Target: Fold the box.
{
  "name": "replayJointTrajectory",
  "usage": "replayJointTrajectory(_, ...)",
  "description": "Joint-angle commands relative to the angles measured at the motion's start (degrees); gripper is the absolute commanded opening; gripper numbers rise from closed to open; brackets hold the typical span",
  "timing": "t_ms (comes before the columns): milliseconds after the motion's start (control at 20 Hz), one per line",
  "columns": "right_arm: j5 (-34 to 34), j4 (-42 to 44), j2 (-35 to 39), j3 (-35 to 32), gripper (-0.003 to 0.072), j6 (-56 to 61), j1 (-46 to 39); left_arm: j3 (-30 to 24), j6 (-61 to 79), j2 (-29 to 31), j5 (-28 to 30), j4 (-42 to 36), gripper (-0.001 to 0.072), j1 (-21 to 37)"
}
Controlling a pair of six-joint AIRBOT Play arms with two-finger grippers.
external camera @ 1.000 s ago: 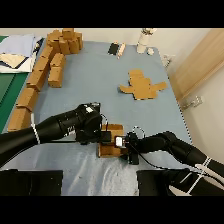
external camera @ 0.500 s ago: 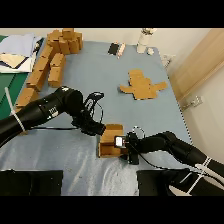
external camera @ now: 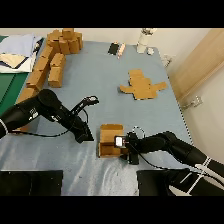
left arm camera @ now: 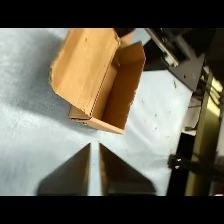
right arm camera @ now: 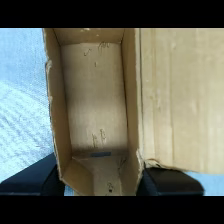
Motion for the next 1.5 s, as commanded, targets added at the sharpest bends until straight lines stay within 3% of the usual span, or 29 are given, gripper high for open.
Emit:
replayJointTrajectory(0, -0.02, -0.02, 0.00, -0.02, 0.0508, 0.00, 0.00, -6.05, 17.18, 0.31, 9.70, -6.25, 0.0692, 2.56)
replayJointTrajectory(100, 0.00, -0.02, 0.00, -0.02, 0.0508, 0.00, 0.00, -8.61, 24.70, 0.33, 14.03, -8.07, 0.0693, 1.75)
replayJointTrajectory(350, -0.02, -0.02, 0.00, -0.04, 0.0508, 0.00, 0.00, -14.29, 41.03, 0.35, 18.14, -8.04, 0.0692, -4.31)
replayJointTrajectory(650, 0.00, -0.02, 0.00, -0.02, 0.0508, 0.00, 0.00, -20.81, 43.06, 6.19, 30.58, -11.45, 0.0692, -10.91)
replayJointTrajectory(900, 0.00, -0.02, 0.00, -0.02, 0.0508, 0.00, 0.00, -22.38, 43.04, 7.13, 34.18, -18.78, 0.0700, -15.74)
replayJointTrajectory(1450, 0.00, -0.02, 0.00, -0.02, 0.0508, 0.00, 0.00, -22.38, 43.01, 6.05, 35.47, -19.17, 0.0701, -17.49)
